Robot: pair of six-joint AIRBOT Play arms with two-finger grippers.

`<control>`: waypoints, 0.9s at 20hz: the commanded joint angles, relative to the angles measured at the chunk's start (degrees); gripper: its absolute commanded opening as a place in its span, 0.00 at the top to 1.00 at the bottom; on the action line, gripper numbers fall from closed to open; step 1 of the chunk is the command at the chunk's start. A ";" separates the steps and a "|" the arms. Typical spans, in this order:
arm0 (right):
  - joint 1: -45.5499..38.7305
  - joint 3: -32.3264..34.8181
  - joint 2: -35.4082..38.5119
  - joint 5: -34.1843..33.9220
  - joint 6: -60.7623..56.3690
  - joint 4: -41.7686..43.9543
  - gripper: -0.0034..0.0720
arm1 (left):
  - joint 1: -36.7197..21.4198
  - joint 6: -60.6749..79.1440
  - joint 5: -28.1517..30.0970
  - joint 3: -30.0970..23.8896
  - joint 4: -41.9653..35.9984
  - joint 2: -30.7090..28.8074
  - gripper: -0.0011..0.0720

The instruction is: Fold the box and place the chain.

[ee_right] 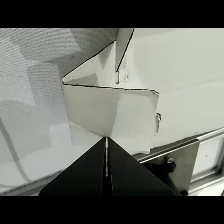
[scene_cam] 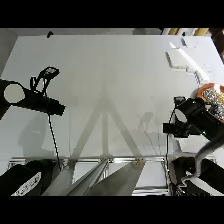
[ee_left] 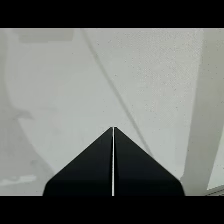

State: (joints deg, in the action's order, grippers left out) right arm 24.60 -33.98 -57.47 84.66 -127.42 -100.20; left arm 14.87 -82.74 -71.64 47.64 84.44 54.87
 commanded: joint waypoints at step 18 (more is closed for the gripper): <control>-0.04 0.00 -0.02 -3.93 0.00 -1.99 0.93 | -0.04 0.00 0.00 -0.04 0.00 -0.04 0.97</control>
State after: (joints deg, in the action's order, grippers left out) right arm 24.60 -33.98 -57.47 81.45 -127.42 -101.16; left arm 14.87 -82.76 -71.61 47.64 84.42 54.87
